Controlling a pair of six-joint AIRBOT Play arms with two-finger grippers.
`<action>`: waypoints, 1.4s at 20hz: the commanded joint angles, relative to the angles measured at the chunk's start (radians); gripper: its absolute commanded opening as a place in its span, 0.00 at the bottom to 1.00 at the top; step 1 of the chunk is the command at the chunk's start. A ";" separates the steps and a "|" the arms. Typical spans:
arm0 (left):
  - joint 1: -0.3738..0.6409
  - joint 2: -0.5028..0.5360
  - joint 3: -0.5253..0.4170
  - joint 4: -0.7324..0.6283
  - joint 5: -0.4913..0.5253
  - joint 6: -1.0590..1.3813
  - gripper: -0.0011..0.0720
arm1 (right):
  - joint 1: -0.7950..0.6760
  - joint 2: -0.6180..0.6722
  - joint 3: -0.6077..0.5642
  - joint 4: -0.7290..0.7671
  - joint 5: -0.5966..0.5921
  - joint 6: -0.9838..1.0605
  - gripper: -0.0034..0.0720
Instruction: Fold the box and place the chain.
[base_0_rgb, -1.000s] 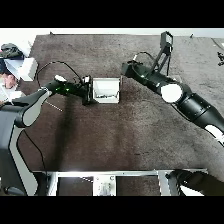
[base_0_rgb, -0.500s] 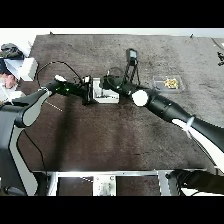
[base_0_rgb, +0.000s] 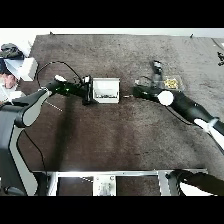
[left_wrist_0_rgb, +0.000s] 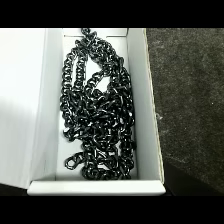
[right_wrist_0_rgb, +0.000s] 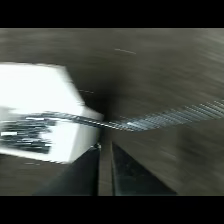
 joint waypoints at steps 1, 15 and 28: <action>0.000 0.000 0.000 0.000 0.000 0.000 0.55 | -0.181 0.064 -0.161 -0.019 -0.019 0.069 0.49; 0.000 0.000 0.000 0.000 0.000 0.000 0.55 | -0.201 -0.416 0.174 0.150 -0.217 0.069 0.45; 0.000 0.000 0.000 0.000 0.000 0.000 0.55 | 0.224 0.052 0.187 0.188 -0.252 -0.077 0.03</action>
